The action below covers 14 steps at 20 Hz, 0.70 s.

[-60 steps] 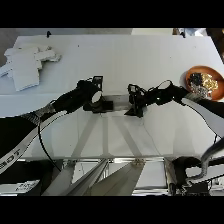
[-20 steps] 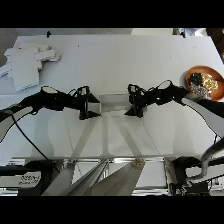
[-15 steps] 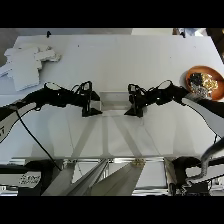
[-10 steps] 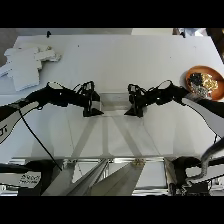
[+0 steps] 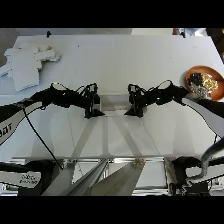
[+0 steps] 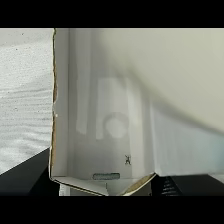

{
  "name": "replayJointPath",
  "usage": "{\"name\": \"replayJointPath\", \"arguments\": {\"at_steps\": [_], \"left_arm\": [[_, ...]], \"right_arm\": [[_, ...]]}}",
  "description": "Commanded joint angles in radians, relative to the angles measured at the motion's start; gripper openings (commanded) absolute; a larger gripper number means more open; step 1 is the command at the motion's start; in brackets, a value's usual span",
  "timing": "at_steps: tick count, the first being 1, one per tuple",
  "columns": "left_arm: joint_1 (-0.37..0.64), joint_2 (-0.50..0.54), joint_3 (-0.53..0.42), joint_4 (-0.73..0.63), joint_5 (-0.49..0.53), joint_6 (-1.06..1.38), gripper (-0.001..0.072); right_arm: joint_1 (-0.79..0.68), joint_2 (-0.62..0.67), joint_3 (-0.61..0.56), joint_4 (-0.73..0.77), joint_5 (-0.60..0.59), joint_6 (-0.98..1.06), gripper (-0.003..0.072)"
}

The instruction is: Fold the box and place the chain.

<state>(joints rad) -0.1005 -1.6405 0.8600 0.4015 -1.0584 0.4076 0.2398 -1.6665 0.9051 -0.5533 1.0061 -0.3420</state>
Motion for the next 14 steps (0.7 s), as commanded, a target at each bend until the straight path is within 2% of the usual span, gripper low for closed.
{"name": "replayJointPath", "arguments": {"at_steps": [1,4,14], "left_arm": [[-0.001,-0.002,0.001,0.003,0.007,-0.002,0.0325],[-0.001,-0.002,0.001,0.003,0.006,-0.002,0.0354],[-0.001,-0.002,0.001,0.003,0.006,-0.002,0.0353]], "right_arm": [[0.000,0.000,0.001,0.000,0.000,0.000,0.0309],[0.000,0.000,0.001,0.000,0.000,0.000,0.0309],[0.000,0.000,0.001,0.000,0.000,0.000,0.0309]]}}
